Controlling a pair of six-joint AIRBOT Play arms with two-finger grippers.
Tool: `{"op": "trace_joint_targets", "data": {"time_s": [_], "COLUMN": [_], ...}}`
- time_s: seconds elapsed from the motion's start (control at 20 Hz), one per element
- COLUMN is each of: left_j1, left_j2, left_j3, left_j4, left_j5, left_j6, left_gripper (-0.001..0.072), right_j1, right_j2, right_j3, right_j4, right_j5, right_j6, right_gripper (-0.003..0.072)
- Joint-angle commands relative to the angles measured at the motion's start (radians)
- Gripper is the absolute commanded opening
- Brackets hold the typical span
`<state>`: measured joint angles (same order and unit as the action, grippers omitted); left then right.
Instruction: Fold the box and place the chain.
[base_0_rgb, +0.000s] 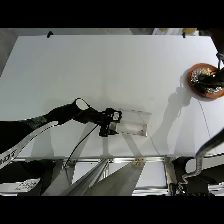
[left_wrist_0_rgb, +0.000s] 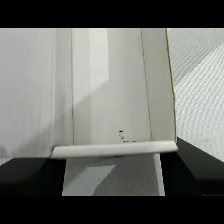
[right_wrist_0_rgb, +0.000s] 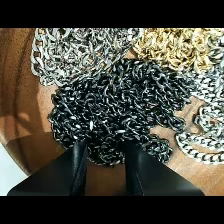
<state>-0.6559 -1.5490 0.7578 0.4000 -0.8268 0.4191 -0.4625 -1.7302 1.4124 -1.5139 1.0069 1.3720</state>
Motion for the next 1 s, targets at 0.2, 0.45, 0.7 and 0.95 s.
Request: {"op": "trace_joint_targets", "data": {"time_s": [0.2,0.45,0.7,0.95], "left_j1": [0.0,0.0,0.0,0.0], "left_j2": [0.0,0.0,0.0,0.0], "left_j3": [0.0,0.0,0.0,0.0], "left_j4": [0.0,0.0,0.0,0.0], "left_j5": [0.0,0.0,0.0,0.0], "left_j6": [0.0,0.0,0.0,0.0], "left_gripper": [0.0253,0.0253,0.0253,0.0253], "right_j1": [-0.001,-0.001,-0.001,-0.001], "right_j2": [-0.026,0.053,0.217,0.407], "right_j3": [0.0,0.0,0.0,0.0], "right_j4": [0.003,0.002,0.004,0.042], "right_j5": [0.011,0.018,0.035,0.104], "right_j6": [0.011,-0.002,-0.012,-0.013], "right_gripper": [0.0038,0.0018,0.0017,0.0017]}}
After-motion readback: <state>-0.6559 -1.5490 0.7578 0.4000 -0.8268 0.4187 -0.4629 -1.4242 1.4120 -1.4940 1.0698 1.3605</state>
